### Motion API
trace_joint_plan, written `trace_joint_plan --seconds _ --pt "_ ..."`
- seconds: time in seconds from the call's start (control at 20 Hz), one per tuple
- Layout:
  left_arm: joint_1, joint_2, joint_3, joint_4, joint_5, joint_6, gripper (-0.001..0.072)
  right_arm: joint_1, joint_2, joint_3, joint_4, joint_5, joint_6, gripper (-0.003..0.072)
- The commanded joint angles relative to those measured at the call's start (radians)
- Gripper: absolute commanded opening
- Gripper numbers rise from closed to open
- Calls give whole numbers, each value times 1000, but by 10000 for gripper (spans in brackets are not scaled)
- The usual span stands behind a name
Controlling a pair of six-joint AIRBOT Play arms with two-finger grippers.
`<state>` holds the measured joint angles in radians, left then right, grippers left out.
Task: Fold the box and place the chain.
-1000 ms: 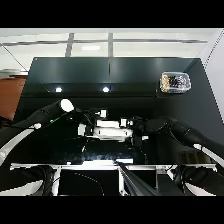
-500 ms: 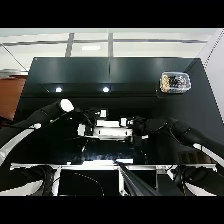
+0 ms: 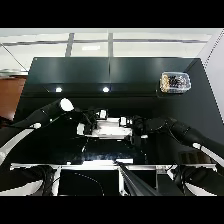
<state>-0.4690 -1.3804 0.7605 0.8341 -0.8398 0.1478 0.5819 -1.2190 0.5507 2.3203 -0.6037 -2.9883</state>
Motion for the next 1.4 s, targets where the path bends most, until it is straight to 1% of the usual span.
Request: trace_joint_plan --seconds 0.0,0.05,0.1,0.15,0.3,0.4,0.45,0.5,0.55,0.6,0.65,0.75,0.8,0.9,1.0,1.1,1.2,1.35 --pt "3 23 23 52 2 -27 317 0 0 0 -3 -3 0 403" --pt "9 40 30 72 2 -45 337 0 0 0 -3 -3 0 402" --pt "17 61 33 86 1 -53 471 0 0 0 -6 -3 0 402" --pt "29 87 33 98 2 -76 554 0 0 0 -8 -3 0 402" --pt "88 180 33 161 -27 -211 561 0 0 0 -23 -3 0 402" --pt "138 246 33 192 -91 -301 559 0 0 0 -28 -3 0 402" --pt "163 279 33 191 -138 -349 554 0 0 0 -28 -3 0 402" --pt "181 307 33 191 -184 -395 446 0 0 0 -28 -3 0 402" --pt "195 332 33 190 -234 -424 242 0 0 0 -28 -3 0 402" --pt "202 348 33 189 -284 -426 61 0 0 0 -28 -3 0 402" --pt "202 358 33 183 -332 -431 28 0 0 0 -28 -3 0 402" --pt "194 359 31 145 -394 -468 28 0 0 0 -28 -3 0 402" --pt "190 359 28 126 -401 -486 27 0 0 0 -28 -2 0 402" --pt "178 358 18 73 -389 -496 27 0 0 0 -28 -2 0 402" --pt "164 351 -2 -22 -355 -496 28 0 0 0 -29 -2 0 402" --pt "139 341 -25 -97 -298 -496 28 0 0 0 -28 -2 0 402" --pt "98 327 -46 -117 -222 -492 28 0 0 0 -28 -2 0 402" --pt "35 302 -60 -118 -31 -492 28 0 0 0 -29 -2 0 402"
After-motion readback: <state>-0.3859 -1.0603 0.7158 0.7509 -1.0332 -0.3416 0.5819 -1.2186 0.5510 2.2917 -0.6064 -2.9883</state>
